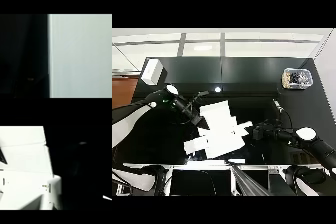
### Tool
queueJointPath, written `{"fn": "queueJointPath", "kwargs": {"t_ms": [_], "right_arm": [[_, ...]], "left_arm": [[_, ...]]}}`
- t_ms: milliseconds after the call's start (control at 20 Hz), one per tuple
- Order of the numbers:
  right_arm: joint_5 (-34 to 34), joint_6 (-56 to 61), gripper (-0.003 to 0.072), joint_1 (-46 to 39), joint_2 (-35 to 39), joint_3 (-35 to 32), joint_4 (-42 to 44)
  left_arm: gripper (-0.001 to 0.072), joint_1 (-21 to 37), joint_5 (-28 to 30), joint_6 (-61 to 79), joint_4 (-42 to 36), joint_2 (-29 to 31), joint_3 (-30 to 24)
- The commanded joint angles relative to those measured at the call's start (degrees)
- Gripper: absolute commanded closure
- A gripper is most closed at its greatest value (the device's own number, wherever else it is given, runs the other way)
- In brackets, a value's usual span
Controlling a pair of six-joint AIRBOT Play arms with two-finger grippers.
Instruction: Fold the box and place the chain.
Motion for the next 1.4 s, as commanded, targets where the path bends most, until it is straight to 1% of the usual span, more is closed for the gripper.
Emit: {"fn": "queueJointPath", "kwargs": {"t_ms": [0,100,200,250,300,350,400,450,500,550,600,700,850,950,1100,1250,1350], "right_arm": [[0.2,0.4,-0.0027,-2.8,0.1,1.3,-3.1],[4.8,0.3,-0.0027,-7.2,0.2,6.3,-11.9],[11.4,-0.1,-0.0027,-10.1,0.2,13.6,-26.0],[13.3,-0.1,-0.0027,-10.3,0.2,16.5,-31.3],[14.3,-0.4,-0.0027,-10.2,0.2,18.7,-34.9],[14.7,-2.1,-0.0027,-10.1,0.2,20.0,-35.6],[14.3,-4.0,-0.0027,-10.1,0.2,20.2,-34.2],[14.2,-6.4,-0.0027,-10.1,0.1,20.2,-32.3],[14.2,-8.2,-0.0026,-10.1,0.1,20.1,-31.1],[14.6,-9.7,-0.0026,-10.1,0.1,20.0,-30.7],[15.2,-10.8,-0.0026,-10.1,0.0,20.0,-31.1],[16.2,-12.3,-0.0026,-10.1,0.0,20.0,-32.6],[18.2,-14.0,-0.0026,-10.1,0.0,19.8,-33.2],[19.3,-13.9,-0.0026,-10.1,0.0,19.1,-34.8],[21.5,-14.0,-0.0026,-8.6,0.0,16.8,-34.4],[20.9,-16.2,-0.0026,-4.1,0.0,13.2,-34.3],[17.9,-17.9,-0.0026,-0.2,0.0,10.6,-34.7]], "left_arm": [[0.0685,0.0,-0.1,0.5,0.9,0.7,0.1],[0.0687,-0.4,0.4,-0.6,0.9,3.0,0.0],[0.0687,-1.9,3.3,0.6,-1.0,7.6,-1.6],[0.0687,-3.0,7.4,3.1,-4.0,10.9,-3.5],[0.0687,-4.5,12.8,6.1,-6.8,14.4,-5.8],[0.0687,-6.7,19.8,9.9,-8.2,18.1,-8.5],[0.0686,-9.0,26.9,15.3,-7.9,21.0,-10.8],[0.0685,-11.6,34.1,23.6,-7.0,23.1,-12.7],[0.0685,-13.8,38.4,31.6,-5.7,24.1,-13.5],[0.0684,-15.7,41.2,34.7,-4.1,24.1,-13.2],[0.0681,-16.9,42.6,34.7,-4.0,23.8,-12.9],[0.0680,-18.5,42.9,35.1,-3.0,22.6,-12.8],[0.0680,-20.4,43.1,35.2,3.0,20.3,-12.8],[0.0680,-20.9,43.0,35.3,4.8,19.1,-12.7],[0.0680,-20.9,43.0,35.3,5.2,18.7,-12.7],[0.0679,-20.9,43.0,35.3,5.2,18.7,-12.7],[0.0680,-20.9,42.8,35.3,5.2,18.7,-12.8]]}}
